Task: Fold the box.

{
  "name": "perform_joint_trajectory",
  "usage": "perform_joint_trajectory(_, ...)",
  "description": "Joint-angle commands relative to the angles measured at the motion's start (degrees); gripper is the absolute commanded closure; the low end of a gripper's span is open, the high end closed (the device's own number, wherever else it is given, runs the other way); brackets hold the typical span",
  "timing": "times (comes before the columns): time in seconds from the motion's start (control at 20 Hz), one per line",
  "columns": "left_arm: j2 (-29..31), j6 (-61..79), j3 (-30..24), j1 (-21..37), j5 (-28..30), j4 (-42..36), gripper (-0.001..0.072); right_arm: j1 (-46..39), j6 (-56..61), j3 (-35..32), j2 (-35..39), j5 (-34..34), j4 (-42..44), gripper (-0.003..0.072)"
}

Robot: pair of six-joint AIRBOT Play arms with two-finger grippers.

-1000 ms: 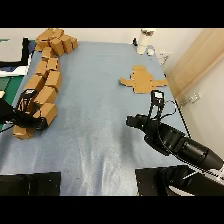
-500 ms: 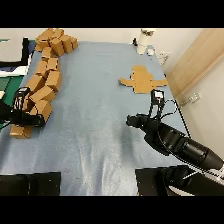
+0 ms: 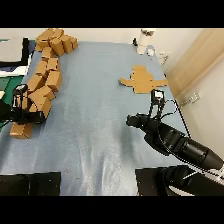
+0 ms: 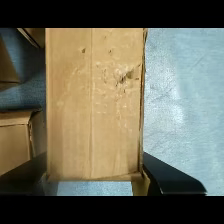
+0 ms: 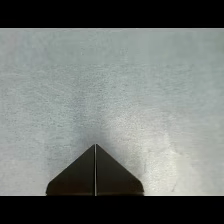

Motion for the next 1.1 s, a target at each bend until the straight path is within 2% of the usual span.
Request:
perform_joint_trajectory(0.0, -0.5, 0.2, 0.0, 0.1, 0.3, 0.2, 0.0101, 0.0, 0.0, 0.0, 0.0, 0.0, 1.0, 0.0683)
perform_joint_trajectory(0.25, -3.8, 0.2, 0.0, 0.1, -0.5, 0.1, 0.0101, 0.0, 0.0, 0.0, 0.0, 0.0, 1.2, 0.0683)
perform_joint_trajectory(0.45, -4.0, 0.2, 0.0, 0.1, -0.6, 0.8, 0.0099, 0.0, 0.0, 0.0, 0.0, 0.0, 1.2, 0.0683)
perform_joint_trajectory(0.55, -4.0, 0.2, 0.0, 0.1, -0.9, 1.4, 0.0012, 0.0, 0.0, 0.0, 0.0, 0.0, 1.2, 0.0683)
perform_joint_trajectory(0.75, -4.0, 0.1, 0.2, 0.2, -2.3, 2.4, 0.0012, 0.0, 0.0, 0.0, 0.0, 0.0, 1.2, 0.0683)
perform_joint_trajectory(0.85, -4.0, -0.1, 1.9, 0.2, -6.1, 5.1, 0.0012, 0.0, 0.0, 0.1, 0.0, 0.0, 1.2, 0.0683)
perform_joint_trajectory(1.05, -3.8, -0.1, 9.4, 0.2, -19.7, 8.1, 0.0012, 0.0, 0.0, 0.1, 0.1, 0.0, 1.2, 0.0683)
